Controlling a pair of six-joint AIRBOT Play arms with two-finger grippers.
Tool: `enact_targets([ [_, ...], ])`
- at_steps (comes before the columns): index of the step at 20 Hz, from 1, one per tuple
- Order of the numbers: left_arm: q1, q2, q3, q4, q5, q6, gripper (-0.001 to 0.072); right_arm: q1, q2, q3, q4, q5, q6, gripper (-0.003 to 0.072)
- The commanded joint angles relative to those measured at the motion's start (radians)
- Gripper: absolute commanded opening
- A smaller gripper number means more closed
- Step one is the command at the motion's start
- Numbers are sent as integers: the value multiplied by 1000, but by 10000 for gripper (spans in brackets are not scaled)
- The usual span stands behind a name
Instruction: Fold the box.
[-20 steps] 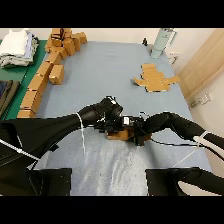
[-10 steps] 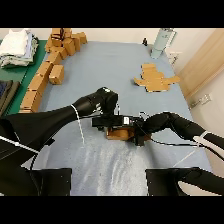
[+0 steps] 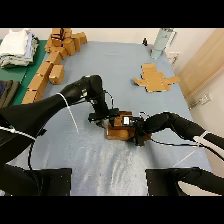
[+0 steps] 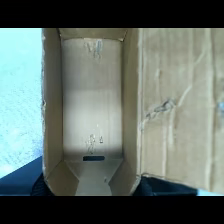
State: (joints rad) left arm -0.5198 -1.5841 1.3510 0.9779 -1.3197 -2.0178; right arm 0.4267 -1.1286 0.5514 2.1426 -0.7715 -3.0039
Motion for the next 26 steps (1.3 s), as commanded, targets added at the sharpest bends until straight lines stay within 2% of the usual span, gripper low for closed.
enact_targets([
  [1, 83, 1, 1, -90, -48, 95, 366, 0, 0, 0, 0, 0, 0, 582],
  [4, 148, 1, 2, -102, -121, 189, 366, 0, 0, 0, 0, 0, 0, 582],
  [7, 211, 0, 1, -98, -167, 384, 361, 1, 0, 0, 0, 0, 0, 581],
  [8, 234, 0, 1, -95, -166, 473, 223, 0, 0, 0, 0, 0, 0, 582],
  [9, 255, 0, 1, -90, -164, 571, 24, 0, 0, 0, 0, 0, 0, 582],
  [13, 296, 1, -2, -33, -134, 956, 12, 0, 0, 0, 0, 0, 0, 582],
  [15, 286, 24, -51, -26, -126, 1102, 10, 0, 0, 0, 0, 0, 0, 582],
  [18, 271, 149, -264, -34, 11, 1246, 10, 0, 0, 0, 0, 1, 0, 582],
  [21, 232, 315, -484, -39, 289, 1372, 11, 1, 0, 0, 0, 0, 0, 582],
  [23, 172, 401, -584, -45, 434, 1568, 13, 0, 0, 0, 0, 0, 0, 581],
  [24, 158, 422, -617, -95, 463, 1717, 17, 0, 0, 0, 0, 0, 0, 581],
  [25, 158, 424, -637, -161, 465, 1868, 245, 0, 0, 0, 0, 0, 0, 581],
  [26, 158, 417, -657, -228, 488, 2007, 697, 0, 0, 0, 0, 0, 0, 581],
])
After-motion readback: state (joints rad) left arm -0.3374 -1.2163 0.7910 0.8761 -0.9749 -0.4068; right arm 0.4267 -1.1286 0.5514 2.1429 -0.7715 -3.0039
